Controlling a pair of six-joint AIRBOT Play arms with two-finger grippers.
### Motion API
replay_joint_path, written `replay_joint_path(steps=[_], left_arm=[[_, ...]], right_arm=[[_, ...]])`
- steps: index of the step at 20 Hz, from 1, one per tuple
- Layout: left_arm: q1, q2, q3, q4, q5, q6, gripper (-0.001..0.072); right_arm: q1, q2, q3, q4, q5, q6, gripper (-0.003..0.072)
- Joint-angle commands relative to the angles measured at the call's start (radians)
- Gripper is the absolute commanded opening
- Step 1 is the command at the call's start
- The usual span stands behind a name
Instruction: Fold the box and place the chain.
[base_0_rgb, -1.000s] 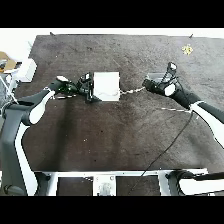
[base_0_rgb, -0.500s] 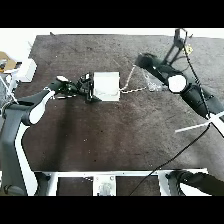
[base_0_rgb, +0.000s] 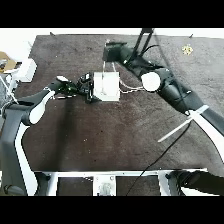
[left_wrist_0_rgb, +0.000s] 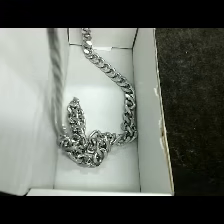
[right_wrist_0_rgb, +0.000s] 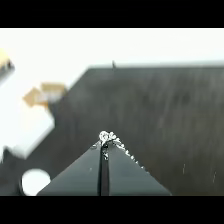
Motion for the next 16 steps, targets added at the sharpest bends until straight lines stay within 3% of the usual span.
replay_joint_path(steps=[1,3,5,11,13,15,16], left_arm=[[0.0,-0.001,0.0,0.0,0.0,0.0,0.0291],[0.0,-0.001,0.0,0.0,0.0,0.0,0.029],[0.0,-0.001,0.0,0.0,0.0,0.0,0.0291],[0.0,-0.001,0.0,0.0,0.0,0.0,0.029],[0.0,-0.001,0.0,0.0,0.0,0.0,0.029],[0.0,-0.001,0.0,0.0,0.0,0.0,0.029],[0.0,-0.001,0.0,0.0,0.0,0.0,0.029]], right_arm=[[0.01,-0.061,-0.055,-0.006,0.099,0.05,0.0003],[0.008,-0.076,-0.11,-0.007,0.116,0.055,0.0005],[-0.008,-0.077,-0.145,-0.011,0.154,0.054,0.0295],[-0.235,-0.069,-0.147,-0.063,0.307,0.055,0.0292],[-0.339,-0.084,-0.148,-0.063,0.33,0.055,0.0139],[-0.421,-0.117,-0.147,-0.051,0.333,0.084,0.017],[-0.447,-0.14,-0.147,-0.05,0.333,0.101,0.0228]])
